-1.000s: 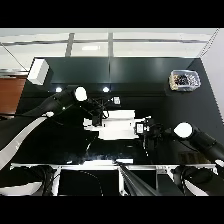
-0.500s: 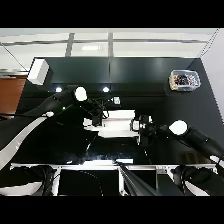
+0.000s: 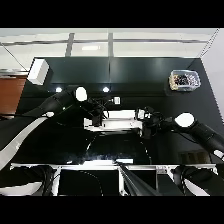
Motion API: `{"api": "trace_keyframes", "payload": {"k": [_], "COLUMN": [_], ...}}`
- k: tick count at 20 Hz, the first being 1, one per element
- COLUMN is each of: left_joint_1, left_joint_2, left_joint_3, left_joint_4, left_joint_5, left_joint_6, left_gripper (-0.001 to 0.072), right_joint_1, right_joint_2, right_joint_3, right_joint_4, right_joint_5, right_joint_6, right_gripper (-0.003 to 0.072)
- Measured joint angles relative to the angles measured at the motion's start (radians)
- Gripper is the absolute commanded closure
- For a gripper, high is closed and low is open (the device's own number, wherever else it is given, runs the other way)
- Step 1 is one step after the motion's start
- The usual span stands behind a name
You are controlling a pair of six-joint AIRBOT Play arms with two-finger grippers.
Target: Fold the box and place the chain.
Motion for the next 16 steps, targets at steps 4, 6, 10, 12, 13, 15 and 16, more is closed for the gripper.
{"api": "trace_keyframes", "payload": {"k": [4, 6, 10, 12, 13, 15, 16], "left_joint_1": [-0.002, -0.003, -0.003, -0.003, -0.003, -0.002, -0.002], "left_joint_2": [0.000, 0.000, 0.000, 0.000, 0.000, 0.000, 0.000], "left_joint_3": [0.000, 0.000, 0.000, 0.000, 0.000, 0.000, 0.000], "left_joint_4": [0.016, 0.022, 0.026, 0.027, 0.028, 0.029, 0.030], "left_joint_5": [0.005, 0.006, 0.006, 0.006, 0.006, 0.006, 0.006], "left_joint_6": [0.001, 0.002, 0.002, 0.002, 0.002, 0.002, 0.002], "left_gripper": [0.0683, 0.0682, 0.0682, 0.0682, 0.0682, 0.0682, 0.0681], "right_joint_1": [-0.024, -0.029, -0.034, -0.034, -0.035, -0.039, -0.044], "right_joint_2": [-0.008, -0.017, -0.043, -0.062, -0.074, -0.101, -0.112], "right_joint_3": [0.002, 0.002, 0.005, 0.015, 0.023, 0.039, 0.046], "right_joint_4": [0.007, 0.031, 0.083, 0.102, 0.112, 0.133, 0.138], "right_joint_5": [0.006, 0.000, -0.004, -0.002, 0.000, 0.003, 0.014], "right_joint_6": [0.000, -0.011, -0.060, -0.081, -0.093, -0.116, -0.124], "right_gripper": [0.0043, 0.0043, 0.0043, 0.0043, 0.0043, 0.0043, 0.0043]}}
